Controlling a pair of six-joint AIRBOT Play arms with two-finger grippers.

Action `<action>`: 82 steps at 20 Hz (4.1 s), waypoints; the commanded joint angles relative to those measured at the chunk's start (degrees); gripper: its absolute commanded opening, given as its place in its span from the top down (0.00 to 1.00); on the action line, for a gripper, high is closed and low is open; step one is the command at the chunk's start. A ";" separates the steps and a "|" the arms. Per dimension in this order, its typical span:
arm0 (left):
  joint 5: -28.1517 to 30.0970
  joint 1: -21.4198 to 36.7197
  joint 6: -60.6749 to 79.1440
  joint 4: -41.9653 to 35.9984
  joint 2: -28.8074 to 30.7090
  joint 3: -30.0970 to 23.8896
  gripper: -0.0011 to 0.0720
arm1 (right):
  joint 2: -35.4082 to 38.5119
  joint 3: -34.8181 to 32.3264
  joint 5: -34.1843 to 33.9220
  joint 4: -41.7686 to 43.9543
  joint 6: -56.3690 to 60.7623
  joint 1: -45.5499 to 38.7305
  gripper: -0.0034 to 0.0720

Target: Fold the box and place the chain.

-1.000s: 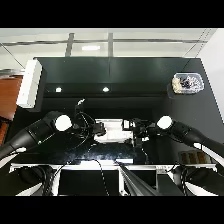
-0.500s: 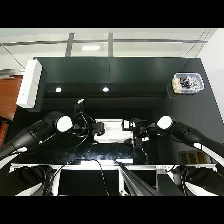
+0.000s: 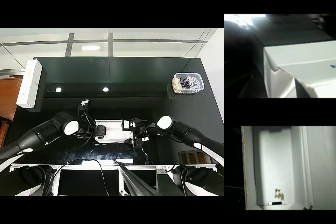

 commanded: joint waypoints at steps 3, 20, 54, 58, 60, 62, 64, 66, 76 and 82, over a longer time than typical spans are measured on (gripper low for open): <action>-6.43 -3.21 -4.04 5.38 -4.87 5.64 0.32 | 0.00 -0.02 0.00 0.02 0.04 0.02 0.35; -10.75 -5.25 -11.74 10.86 -10.86 11.08 0.64 | 0.00 -0.02 0.00 0.04 0.04 0.02 0.35; -11.21 -5.29 -11.10 6.97 -12.92 11.52 0.53 | 0.00 -0.02 -0.22 0.07 0.02 0.02 0.35; -12.00 -5.25 -11.54 8.35 -13.00 12.33 0.49 | 0.00 -0.02 -0.20 0.07 0.02 0.02 0.35; -11.65 -5.25 -11.52 8.33 -13.29 12.33 0.66 | 0.00 -0.02 -0.20 0.07 0.04 0.02 0.35; -11.41 -5.27 -11.43 8.33 -13.33 12.33 0.86 | 0.00 -0.02 -0.22 0.07 0.02 0.02 0.35; -10.64 -5.27 -11.26 8.33 -13.33 12.33 0.95 | 0.00 -0.02 -0.26 0.07 0.02 0.02 0.35; -10.51 -5.27 -11.26 8.35 -13.33 12.35 0.95 | 0.00 -0.02 -0.28 0.04 0.04 0.02 0.35; -13.51 -5.25 -8.66 9.20 -13.27 12.41 0.95 | 7.26 0.87 5.77 -15.87 10.62 -1.36 0.02; -13.53 -5.25 -8.72 9.84 -13.27 12.39 0.95 | 7.26 0.87 4.66 -14.75 10.38 -1.40 0.24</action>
